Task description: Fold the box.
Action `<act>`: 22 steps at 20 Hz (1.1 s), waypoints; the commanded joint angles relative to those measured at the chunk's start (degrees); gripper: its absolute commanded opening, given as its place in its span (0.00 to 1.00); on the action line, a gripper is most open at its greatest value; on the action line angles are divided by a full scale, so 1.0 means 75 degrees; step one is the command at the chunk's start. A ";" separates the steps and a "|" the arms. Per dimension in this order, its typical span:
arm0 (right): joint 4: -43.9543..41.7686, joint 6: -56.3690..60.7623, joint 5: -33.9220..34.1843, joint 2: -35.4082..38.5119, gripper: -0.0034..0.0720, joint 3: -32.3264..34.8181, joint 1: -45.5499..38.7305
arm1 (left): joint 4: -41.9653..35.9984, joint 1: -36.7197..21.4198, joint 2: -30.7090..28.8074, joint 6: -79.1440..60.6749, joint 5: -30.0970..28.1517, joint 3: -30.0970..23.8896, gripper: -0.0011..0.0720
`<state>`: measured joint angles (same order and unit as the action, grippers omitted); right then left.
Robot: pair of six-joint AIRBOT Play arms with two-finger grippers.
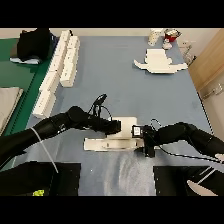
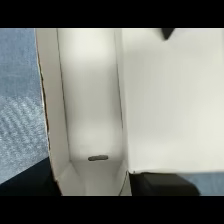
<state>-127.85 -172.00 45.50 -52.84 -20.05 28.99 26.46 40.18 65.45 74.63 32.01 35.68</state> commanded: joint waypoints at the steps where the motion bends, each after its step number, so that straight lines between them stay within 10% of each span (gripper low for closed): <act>1: -0.0003 -0.0017 -0.0003 0.0003 0.72 0.0000 0.0006 | 0.0073 -0.0291 0.0629 0.0026 -0.0052 0.0160 0.03; 13: -0.0003 -0.0017 -0.0003 0.0003 0.72 0.0000 0.0006 | 0.0073 -0.0484 0.0647 -0.1093 0.0557 0.0312 0.03; 22: -0.0003 -0.0017 -0.0003 0.0003 0.72 0.0000 0.0006 | 0.1614 -0.0676 -0.2570 -0.2780 0.2492 0.0414 0.03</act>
<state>-127.85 -172.20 45.45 -52.84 -20.05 28.99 31.42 34.00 53.34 57.69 44.99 38.70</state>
